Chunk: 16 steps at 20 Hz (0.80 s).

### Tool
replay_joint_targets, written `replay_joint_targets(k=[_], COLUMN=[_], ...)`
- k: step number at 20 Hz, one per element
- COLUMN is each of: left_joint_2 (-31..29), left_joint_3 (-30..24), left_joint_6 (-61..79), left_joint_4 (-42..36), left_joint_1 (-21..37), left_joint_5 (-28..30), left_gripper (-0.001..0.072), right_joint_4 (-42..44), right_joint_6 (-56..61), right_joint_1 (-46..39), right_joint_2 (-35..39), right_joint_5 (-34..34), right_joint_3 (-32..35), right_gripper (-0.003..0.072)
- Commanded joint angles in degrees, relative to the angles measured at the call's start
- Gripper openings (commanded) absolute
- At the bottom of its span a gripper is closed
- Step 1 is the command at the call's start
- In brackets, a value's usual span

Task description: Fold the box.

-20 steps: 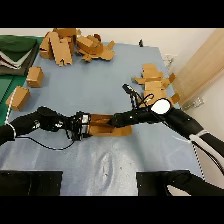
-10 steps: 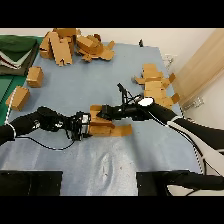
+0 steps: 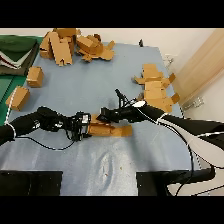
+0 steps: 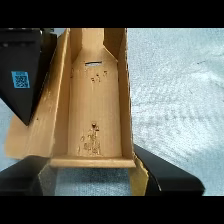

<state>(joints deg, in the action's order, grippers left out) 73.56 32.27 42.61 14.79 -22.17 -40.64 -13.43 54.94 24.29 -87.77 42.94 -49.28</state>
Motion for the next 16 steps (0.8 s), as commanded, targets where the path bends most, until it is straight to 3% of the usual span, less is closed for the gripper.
replay_joint_targets(k=[1,6,9,10,11,12,14,16], left_joint_2=[0.0,0.0,0.0,0.0,0.0,0.0,0.0,0.0], left_joint_3=[0.0,0.0,0.0,0.0,0.0,0.0,0.0,0.0], left_joint_6=[0.0,0.0,0.0,0.0,0.0,0.0,0.0,0.0], left_joint_4=[0.0,0.0,0.0,0.0,0.0,0.0,0.0,0.0], left_joint_1=[0.0,0.0,0.0,0.0,0.0,0.0,0.0,0.0], left_joint_5=[0.1,0.1,0.1,0.1,0.1,0.1,0.1,0.1], left_gripper=[0.0381,0.0381,0.0381,0.0381,0.0381,0.0381,0.0381,0.0381], right_joint_4=[-1.3,-3.7,-8.5,-9.8,-13.2,-18.0,-29.8,-39.2], right_joint_6=[-0.6,-2.1,-8.2,-11.2,-11.7,-12.2,-15.3,-16.7], right_joint_1=[-0.9,-9.0,-14.9,-16.0,-16.7,-16.7,-15.2,-12.6], right_joint_2=[-0.8,2.0,6.4,8.3,10.0,11.3,13.1,14.9], right_joint_5=[-2.3,-3.2,0.0,2.8,6.3,10.3,22.1,27.8], right_joint_3=[-0.1,-0.2,-0.2,-0.2,-0.2,-0.2,0.0,1.0], right_gripper=[0.0003,0.0005,0.0008,0.0067,0.0229,0.0328,0.0357,0.0369])
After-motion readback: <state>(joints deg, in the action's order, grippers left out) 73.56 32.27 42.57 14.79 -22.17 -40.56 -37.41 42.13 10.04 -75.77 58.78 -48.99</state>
